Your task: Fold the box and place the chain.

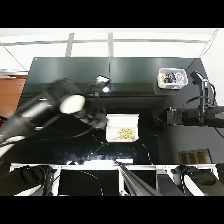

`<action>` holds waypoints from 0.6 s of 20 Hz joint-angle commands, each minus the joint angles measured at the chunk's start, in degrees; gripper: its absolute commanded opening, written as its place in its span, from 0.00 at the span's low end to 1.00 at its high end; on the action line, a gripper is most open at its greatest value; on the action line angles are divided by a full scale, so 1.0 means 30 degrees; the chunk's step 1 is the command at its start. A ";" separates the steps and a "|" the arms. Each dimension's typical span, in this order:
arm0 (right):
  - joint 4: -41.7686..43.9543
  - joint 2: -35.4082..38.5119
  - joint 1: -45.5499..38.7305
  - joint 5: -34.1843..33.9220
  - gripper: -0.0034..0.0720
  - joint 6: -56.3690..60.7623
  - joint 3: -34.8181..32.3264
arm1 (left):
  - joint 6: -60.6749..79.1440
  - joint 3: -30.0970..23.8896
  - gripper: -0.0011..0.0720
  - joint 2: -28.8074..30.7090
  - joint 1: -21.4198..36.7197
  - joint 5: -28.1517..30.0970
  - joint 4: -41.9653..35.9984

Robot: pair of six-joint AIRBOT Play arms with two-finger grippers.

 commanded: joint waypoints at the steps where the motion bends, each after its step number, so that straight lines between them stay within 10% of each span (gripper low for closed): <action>1: 0.0000 0.0015 -0.0007 -0.0146 0.58 0.0080 0.0007 | 0.3344 -0.2994 0.67 0.3475 0.3585 -0.0240 -0.0022; 4: 0.0007 0.0015 -0.0007 -0.0270 0.58 0.0372 0.0007 | 0.7220 -0.8218 0.67 0.5406 0.8116 0.3905 -0.5523; 8: -0.0022 0.0015 -0.0007 -0.0648 0.58 0.0933 0.0007 | 2.0524 -1.2626 0.67 0.5034 0.9005 0.5049 -1.5103; 9: -0.0015 0.0015 -0.0007 -0.0576 0.58 0.0933 0.0007 | 2.3984 -1.3187 0.73 0.5005 0.8721 0.5093 -1.5518; 10: -0.0022 0.0015 -0.0007 -0.0517 0.58 0.0933 0.0007 | 2.6811 -1.3537 1.00 0.5005 0.8400 0.5464 -1.5497; 12: -0.0036 0.0015 -0.0007 -0.0393 0.58 0.0940 0.0007 | 3.1802 -1.3901 1.00 0.4954 0.7715 0.6841 -1.5052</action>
